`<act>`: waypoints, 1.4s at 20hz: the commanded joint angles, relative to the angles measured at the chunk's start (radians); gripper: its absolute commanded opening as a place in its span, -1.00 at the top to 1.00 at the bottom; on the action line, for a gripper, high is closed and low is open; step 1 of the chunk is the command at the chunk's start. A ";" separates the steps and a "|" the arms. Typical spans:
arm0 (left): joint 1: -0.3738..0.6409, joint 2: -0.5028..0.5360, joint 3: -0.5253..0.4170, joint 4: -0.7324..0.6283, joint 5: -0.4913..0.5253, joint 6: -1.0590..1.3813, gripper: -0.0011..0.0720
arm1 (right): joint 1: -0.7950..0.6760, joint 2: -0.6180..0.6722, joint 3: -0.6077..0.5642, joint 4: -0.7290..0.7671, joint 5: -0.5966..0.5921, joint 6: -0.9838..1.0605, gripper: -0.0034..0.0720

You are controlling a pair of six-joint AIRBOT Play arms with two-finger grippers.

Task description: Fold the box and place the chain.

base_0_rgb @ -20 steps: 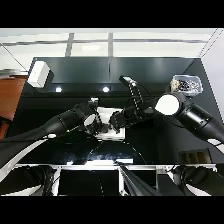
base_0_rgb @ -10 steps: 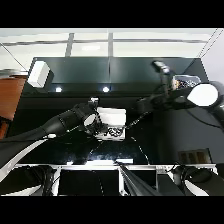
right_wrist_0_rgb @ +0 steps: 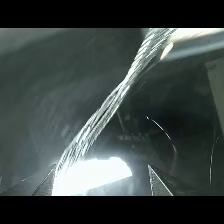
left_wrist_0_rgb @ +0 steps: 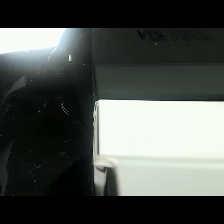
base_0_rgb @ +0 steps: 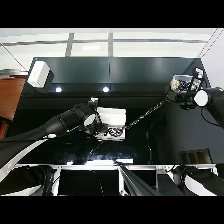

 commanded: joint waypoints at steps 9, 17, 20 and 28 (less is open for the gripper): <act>0.001 0.000 0.000 0.000 -0.001 0.000 0.88 | -0.063 -0.270 0.064 -0.053 -0.237 0.235 -0.97; 0.001 0.000 -0.001 0.000 -0.003 0.001 0.88 | -0.065 -0.281 0.064 -0.056 -0.231 0.219 0.74; 0.001 0.000 -0.001 0.000 -0.011 0.001 0.88 | -0.066 -0.281 0.085 -0.058 -0.124 0.113 0.84; 0.001 0.000 -0.001 0.000 -0.011 0.001 0.88 | -0.065 -0.096 0.108 -0.057 -0.063 -0.054 0.85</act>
